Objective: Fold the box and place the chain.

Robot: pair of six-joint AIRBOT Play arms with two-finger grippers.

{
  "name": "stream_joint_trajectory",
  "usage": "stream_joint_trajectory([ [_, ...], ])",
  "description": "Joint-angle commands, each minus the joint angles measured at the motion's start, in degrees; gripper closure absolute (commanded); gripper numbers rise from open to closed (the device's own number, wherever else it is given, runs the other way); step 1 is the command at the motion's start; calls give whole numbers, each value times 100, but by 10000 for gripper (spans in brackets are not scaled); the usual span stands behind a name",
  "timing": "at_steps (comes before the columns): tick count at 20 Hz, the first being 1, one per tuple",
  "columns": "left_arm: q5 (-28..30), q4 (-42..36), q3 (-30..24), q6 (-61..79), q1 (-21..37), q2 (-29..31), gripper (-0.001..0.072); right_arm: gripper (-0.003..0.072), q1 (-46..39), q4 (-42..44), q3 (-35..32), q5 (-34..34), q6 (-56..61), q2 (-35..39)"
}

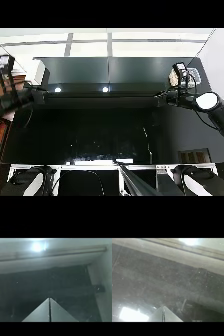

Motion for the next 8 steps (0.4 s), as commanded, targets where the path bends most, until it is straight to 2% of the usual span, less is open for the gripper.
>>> stream_joint_trajectory([
  [1,190,4,-520,74,-79,673,680,669,22,-120,-2,-22,-2,-26],
  [8,190,9,-520,74,-79,649,680,669,22,-122,-2,-22,-4,-26],
])
